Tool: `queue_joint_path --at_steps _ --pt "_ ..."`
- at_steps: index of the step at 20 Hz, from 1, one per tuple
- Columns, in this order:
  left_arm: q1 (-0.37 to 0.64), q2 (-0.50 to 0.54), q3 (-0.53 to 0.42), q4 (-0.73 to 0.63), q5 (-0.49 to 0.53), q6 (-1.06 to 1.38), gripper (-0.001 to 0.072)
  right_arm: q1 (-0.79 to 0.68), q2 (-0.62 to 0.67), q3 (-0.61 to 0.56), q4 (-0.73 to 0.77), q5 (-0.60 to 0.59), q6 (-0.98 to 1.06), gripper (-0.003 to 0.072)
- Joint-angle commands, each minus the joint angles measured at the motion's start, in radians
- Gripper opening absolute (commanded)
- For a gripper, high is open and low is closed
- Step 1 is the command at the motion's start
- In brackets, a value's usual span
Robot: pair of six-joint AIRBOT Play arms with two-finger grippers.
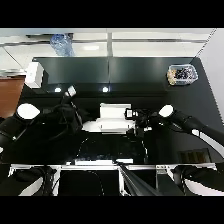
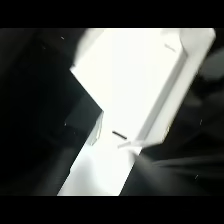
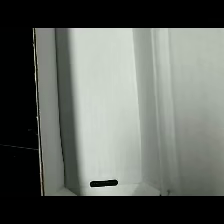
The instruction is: Fold the box and place the chain.
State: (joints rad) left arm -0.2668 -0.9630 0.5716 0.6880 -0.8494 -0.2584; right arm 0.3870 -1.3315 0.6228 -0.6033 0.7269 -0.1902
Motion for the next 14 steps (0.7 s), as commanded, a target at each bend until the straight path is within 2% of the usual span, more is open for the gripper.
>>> queue_joint_path --at_steps 1,6,9,10,11,13,14 --pt "-0.024 -0.029 -0.026 0.028 0.054 0.262 0.0706 0.001 0.0 0.0 0.001 -0.004 0.003 0.0189" --pt "-0.107 -0.182 0.07 0.243 0.051 0.254 0.0702 0.001 0.0 0.0 0.001 -0.004 0.003 0.0189" --pt "-0.134 -0.243 0.103 0.18 0.042 0.252 0.0692 0.001 0.0 0.0 0.001 -0.004 0.003 0.0189" --pt "-0.137 -0.258 0.109 0.156 0.029 0.252 0.0666 0.001 0.0 0.0 0.001 -0.004 0.003 0.0189" --pt "-0.141 -0.269 0.11 0.135 0.026 0.252 0.0603 0.001 0.0 0.0 0.001 -0.004 0.003 0.0189" --pt "-0.151 -0.273 0.11 0.118 0.01 0.253 0.0323 0.001 0.0 0.0 0.001 -0.004 0.003 0.0189" --pt "-0.157 -0.273 0.11 0.118 0.01 0.252 0.0266 0.001 0.0 0.0 0.001 -0.004 0.003 0.0189"
